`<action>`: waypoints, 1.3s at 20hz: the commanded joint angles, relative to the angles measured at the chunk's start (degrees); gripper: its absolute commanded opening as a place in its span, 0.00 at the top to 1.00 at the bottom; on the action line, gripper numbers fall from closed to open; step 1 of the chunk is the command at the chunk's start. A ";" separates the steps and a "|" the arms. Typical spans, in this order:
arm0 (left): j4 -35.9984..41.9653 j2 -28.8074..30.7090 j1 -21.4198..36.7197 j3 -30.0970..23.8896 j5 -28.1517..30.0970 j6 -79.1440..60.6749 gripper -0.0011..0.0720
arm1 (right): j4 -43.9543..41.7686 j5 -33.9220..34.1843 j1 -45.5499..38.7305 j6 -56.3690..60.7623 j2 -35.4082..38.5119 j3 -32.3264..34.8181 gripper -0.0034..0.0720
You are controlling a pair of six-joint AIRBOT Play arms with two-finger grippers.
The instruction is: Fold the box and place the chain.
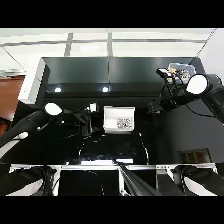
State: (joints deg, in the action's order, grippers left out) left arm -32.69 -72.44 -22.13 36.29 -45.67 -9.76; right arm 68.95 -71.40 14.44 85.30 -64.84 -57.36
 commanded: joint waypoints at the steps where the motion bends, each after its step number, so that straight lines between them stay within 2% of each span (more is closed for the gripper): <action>1: 3.17 -4.72 -0.04 3.10 -1.55 -5.51 0.01 | -0.13 0.02 -0.02 -0.02 0.04 0.02 0.45; 17: 2.69 -5.86 -0.09 3.19 -3.04 -8.02 0.02 | -0.13 0.07 -0.02 -0.02 0.04 0.02 0.45; 26: 3.19 -5.86 -2.14 3.19 -2.27 -7.91 0.02 | -0.13 0.17 -0.02 -0.04 0.04 0.02 0.45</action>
State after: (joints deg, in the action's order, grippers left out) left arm -29.76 -78.26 -23.90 39.44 -48.38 -17.67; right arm 68.82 -71.29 14.44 85.25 -64.84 -57.36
